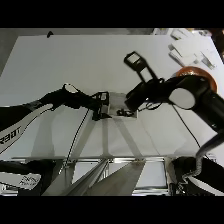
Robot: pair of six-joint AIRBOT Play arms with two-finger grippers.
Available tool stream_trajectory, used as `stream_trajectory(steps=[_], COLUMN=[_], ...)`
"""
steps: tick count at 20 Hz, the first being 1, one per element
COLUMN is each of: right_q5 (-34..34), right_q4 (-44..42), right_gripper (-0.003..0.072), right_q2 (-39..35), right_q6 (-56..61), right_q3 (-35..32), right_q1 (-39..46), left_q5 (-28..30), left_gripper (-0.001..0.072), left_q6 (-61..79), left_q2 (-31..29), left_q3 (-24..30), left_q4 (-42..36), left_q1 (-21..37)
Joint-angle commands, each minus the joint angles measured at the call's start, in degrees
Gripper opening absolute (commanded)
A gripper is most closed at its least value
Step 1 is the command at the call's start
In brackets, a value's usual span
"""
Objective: Fold the box and place the chain.
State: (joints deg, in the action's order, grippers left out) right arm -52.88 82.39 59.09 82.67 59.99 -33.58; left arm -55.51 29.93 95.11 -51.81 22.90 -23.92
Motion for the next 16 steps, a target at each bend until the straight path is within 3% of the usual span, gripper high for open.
stream_trajectory(steps=[1, 5, 9, 10, 12, 14, 16], right_q5=[0.63, -5.33, -5.38, -4.44, -3.10, -2.75, -2.21], right_q4=[1.84, 1.88, 2.49, 2.40, 1.88, 1.86, 1.86], right_gripper=[0.0013, 0.0019, 0.0026, 0.0109, 0.0399, 0.0432, 0.0389], right_q2=[-1.75, 4.98, 12.02, 13.60, 16.70, 19.32, 21.14], right_q6=[3.08, 4.44, 3.85, 3.82, 3.45, 2.14, 2.14], right_q3=[0.94, 0.85, -2.99, -4.11, -5.55, -5.90, -5.90], right_q1=[10.19, 25.16, 29.00, 28.98, 29.00, 29.00, 29.00], left_q5=[0.00, 0.00, 0.00, 0.00, 0.00, 0.02, 0.00], left_gripper=[0.0088, 0.0088, 0.0088, 0.0088, 0.0088, 0.0088, 0.0088], left_q6=[0.02, 0.02, 0.02, 0.02, 0.02, 0.02, 0.02], left_q2=[-0.02, -0.02, -0.02, -0.02, -0.02, -0.02, -0.02], left_q3=[0.02, 0.00, 0.02, 0.00, 0.02, 0.02, 0.02], left_q4=[0.02, 0.02, 0.02, 0.04, 0.04, 0.02, 0.02], left_q1=[0.02, 0.02, 0.02, 0.02, 0.02, 0.02, 0.02])
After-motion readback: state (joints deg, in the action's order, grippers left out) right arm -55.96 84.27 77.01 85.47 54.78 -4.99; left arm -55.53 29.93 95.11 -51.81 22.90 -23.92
